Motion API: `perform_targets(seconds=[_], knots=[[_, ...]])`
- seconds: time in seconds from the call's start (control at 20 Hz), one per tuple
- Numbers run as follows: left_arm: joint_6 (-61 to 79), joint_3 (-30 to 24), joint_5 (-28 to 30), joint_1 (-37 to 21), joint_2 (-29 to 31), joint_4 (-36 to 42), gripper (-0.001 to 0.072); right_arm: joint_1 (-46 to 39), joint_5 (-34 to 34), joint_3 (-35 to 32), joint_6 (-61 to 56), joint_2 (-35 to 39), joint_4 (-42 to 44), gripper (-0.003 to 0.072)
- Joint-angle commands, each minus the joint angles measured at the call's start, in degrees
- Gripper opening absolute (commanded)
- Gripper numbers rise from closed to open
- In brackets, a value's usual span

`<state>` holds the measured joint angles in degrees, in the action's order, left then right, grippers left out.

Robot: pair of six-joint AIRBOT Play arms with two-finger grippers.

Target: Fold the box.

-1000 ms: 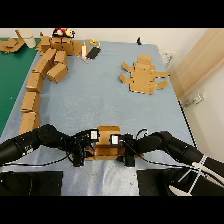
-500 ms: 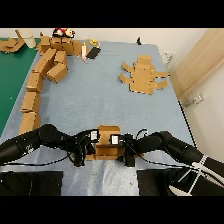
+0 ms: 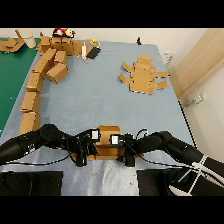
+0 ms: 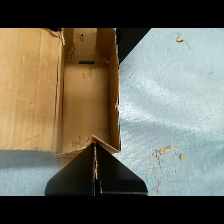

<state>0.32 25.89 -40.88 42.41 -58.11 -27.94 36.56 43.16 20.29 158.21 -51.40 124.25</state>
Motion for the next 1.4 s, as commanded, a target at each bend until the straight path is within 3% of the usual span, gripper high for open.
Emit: perform_targets(seconds=[0.0, 0.7, 0.95, 1.0, 1.05, 1.1, 1.35], knots=[[0.81, 0.0, -0.09, 0.13, -0.68, 1.2, 0.0012, -0.02, -0.02, 0.0, -0.02, 0.02, 0.02, 0.0451], [1.64, 0.0, -0.33, 0.13, -1.18, 1.38, 0.0013, -0.02, -0.02, 0.0, -0.02, 0.02, 0.02, 0.0452], [-0.09, 0.0, -2.84, 0.0, 0.74, -1.57, 0.0014, -0.02, -0.02, 0.0, -0.02, 0.02, 0.02, 0.0451], [-0.22, -0.02, -2.8, 0.0, 0.83, -2.05, 0.0118, -0.02, -0.04, 0.0, -0.02, 0.02, 0.0, 0.0451], [-0.22, 0.0, -2.75, 0.0, 0.83, -2.03, 0.0375, -0.02, -0.02, 0.0, -0.02, 0.02, 0.0, 0.0451], [-0.33, 0.0, -2.8, 0.0, 0.83, -2.03, 0.0419, -0.02, -0.02, 0.0, -0.02, 0.02, 0.0, 0.0451], [-0.33, 0.0, -3.41, 0.02, 0.87, -2.03, 0.0419, -0.02, -0.02, 0.0, -0.02, 0.02, 0.0, 0.0451]])
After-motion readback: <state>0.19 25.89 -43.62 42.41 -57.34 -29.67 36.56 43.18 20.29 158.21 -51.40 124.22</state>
